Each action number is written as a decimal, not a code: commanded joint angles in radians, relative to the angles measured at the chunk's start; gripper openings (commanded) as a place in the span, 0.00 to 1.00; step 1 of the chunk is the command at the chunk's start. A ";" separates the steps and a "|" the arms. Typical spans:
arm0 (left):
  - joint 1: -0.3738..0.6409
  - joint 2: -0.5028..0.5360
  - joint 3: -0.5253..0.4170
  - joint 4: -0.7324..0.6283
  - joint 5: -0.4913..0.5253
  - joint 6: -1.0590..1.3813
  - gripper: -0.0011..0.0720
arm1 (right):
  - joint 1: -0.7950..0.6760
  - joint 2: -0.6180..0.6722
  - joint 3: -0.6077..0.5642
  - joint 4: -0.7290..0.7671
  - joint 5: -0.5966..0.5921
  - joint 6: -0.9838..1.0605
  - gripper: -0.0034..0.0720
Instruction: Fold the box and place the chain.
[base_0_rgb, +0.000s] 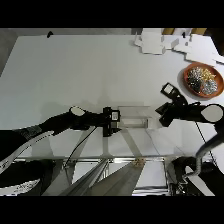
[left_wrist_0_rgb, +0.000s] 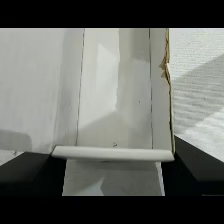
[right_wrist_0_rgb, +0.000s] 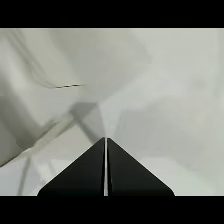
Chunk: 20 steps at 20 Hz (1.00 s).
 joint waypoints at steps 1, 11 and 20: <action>0.000 -0.001 0.000 0.000 0.000 0.001 0.20 | -0.129 -0.049 0.016 -0.078 -0.041 0.367 0.07; 0.000 -0.001 0.000 0.000 0.000 0.001 0.20 | -0.151 -0.302 -0.081 0.050 0.156 0.531 0.07; 0.000 -0.001 0.000 0.000 0.000 0.001 0.20 | -0.118 -0.134 -0.082 0.148 0.214 0.499 0.29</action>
